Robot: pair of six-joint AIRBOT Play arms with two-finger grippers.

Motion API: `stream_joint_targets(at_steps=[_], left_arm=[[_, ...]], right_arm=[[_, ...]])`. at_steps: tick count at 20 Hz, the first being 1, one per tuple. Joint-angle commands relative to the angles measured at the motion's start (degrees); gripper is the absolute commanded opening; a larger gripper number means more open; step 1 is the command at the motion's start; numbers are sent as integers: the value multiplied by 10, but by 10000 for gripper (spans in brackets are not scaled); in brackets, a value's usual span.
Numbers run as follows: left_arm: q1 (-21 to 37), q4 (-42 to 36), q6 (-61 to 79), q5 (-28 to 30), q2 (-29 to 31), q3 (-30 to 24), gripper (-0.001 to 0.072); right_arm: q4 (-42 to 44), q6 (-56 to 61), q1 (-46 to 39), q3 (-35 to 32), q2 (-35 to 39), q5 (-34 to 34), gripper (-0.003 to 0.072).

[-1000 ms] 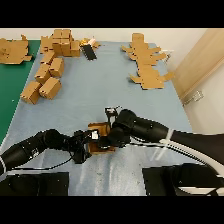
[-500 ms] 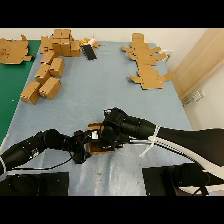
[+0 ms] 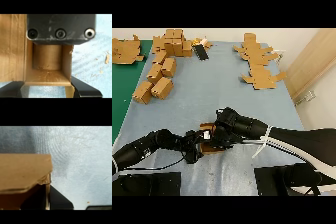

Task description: Fold the box.

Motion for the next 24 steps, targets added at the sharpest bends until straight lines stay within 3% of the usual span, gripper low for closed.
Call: stream_joint_targets(at_steps=[1,2,3,15,19,21,24], left_arm=[[0,0,0,0,0,0,425],[0,0,0,0,0,0,425],[0,0,0,0,0,0,425],[0,0,0,0,0,0,424],[0,0,0,0,0,0,425],[0,0,0,0,0,0,424],[0,0,0,0,0,0,425]], right_arm=[[1,0,0,1,0,10,205],[5,0,0,1,1,10,374],[5,0,0,1,3,9,432],[-47,45,-30,-1,106,-12,433],[-39,-7,-96,-37,120,-5,35],[27,-107,-162,-66,125,49,2],[292,-401,-303,-121,122,203,1]])
